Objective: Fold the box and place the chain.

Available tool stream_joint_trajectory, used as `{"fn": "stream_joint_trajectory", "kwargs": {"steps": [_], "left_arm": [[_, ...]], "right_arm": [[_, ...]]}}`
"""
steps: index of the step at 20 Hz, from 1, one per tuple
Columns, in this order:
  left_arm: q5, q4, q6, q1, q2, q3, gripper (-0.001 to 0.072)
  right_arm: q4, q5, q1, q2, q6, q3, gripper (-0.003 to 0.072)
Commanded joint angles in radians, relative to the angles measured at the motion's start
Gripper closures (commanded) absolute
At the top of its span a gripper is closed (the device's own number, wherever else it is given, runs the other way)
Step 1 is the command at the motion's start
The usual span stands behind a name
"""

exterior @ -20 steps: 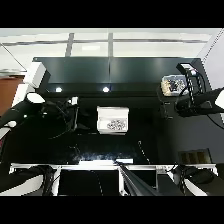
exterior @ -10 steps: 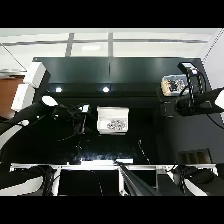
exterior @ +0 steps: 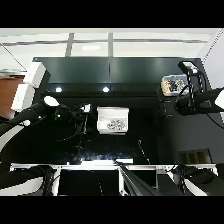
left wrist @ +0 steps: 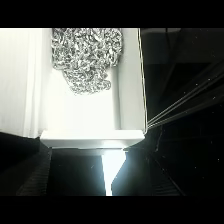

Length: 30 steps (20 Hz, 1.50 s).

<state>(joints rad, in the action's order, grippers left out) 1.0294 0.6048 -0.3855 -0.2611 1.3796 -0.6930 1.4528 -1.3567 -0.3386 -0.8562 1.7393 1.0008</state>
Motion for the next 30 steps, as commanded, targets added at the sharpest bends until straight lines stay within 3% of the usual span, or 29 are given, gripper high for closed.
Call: {"fn": "stream_joint_trajectory", "kwargs": {"steps": [1, 19, 26, 28, 30], "left_arm": [[-0.007, -0.006, 0.001, -0.002, 0.002, -0.002, 0.0002], [-0.041, 0.014, 0.076, -0.06, 0.027, -0.032, 0.0002], [-0.099, 0.022, 0.125, -0.103, 0.028, -0.031, 0.0004], [-0.106, 0.019, 0.131, -0.103, 0.028, -0.031, 0.0071], [-0.104, 0.019, 0.131, -0.103, 0.028, -0.031, 0.0255]], "right_arm": [[0.0, 0.003, 0.0, 0.0, 0.0, 0.0, 0.018], [0.0, 0.022, 0.0, -0.002, 0.0, -0.025, 0.018], [0.02, 0.06, 0.0, -0.002, 0.0, -0.025, 0.018], [0.024, 0.06, 0.0, -0.002, 0.0, -0.025, 0.018], [0.025, 0.063, 0.0, -0.004, 0.0, -0.025, 0.018]]}}
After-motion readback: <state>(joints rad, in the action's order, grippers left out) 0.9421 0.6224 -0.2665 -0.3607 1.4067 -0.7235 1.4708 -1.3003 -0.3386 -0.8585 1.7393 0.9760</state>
